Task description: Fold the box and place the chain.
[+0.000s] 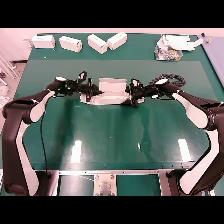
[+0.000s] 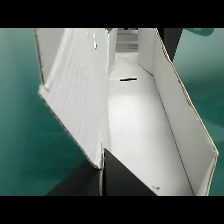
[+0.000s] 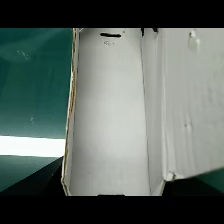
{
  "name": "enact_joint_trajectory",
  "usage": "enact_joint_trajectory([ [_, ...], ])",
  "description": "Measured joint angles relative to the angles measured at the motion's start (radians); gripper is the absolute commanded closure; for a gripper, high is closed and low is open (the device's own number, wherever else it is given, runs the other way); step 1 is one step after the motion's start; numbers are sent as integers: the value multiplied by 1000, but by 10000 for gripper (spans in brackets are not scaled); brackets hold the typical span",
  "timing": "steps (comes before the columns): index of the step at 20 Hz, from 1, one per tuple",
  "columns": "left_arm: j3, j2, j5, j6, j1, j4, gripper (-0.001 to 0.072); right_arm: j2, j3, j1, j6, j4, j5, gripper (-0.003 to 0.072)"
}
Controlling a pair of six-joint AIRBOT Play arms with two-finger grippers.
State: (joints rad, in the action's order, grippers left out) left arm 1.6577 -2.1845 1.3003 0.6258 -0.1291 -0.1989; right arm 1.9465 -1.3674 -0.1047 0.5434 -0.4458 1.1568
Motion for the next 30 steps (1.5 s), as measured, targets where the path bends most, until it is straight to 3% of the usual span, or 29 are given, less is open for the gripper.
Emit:
enact_joint_trajectory([
  [11, 0, 0, 2, -33, 0, 6, 685, 0, 0, 0, 0, 0, 0, 210],
  [12, 0, 0, 2, -43, 0, 8, 496, 0, 0, 0, 0, 0, 0, 210],
  [13, 0, -2, -8, -52, -2, -6, 259, 0, 0, 0, 0, 1, 0, 210],
  [18, -1, -3, 38, -85, -1, 26, 245, 1, 0, 1, 2, 0, 3, 210],
  [21, 0, 0, 58, -90, -1, 51, 94, 1, 0, 1, 2, 0, 2, 210],
  [22, -1, 3, 66, -91, 0, 56, 11, 1, 0, 1, 1, 0, 2, 210],
  [30, 0, 56, 124, -102, 52, 74, 1, 1, 0, 1, 0, 0, 0, 210],
])
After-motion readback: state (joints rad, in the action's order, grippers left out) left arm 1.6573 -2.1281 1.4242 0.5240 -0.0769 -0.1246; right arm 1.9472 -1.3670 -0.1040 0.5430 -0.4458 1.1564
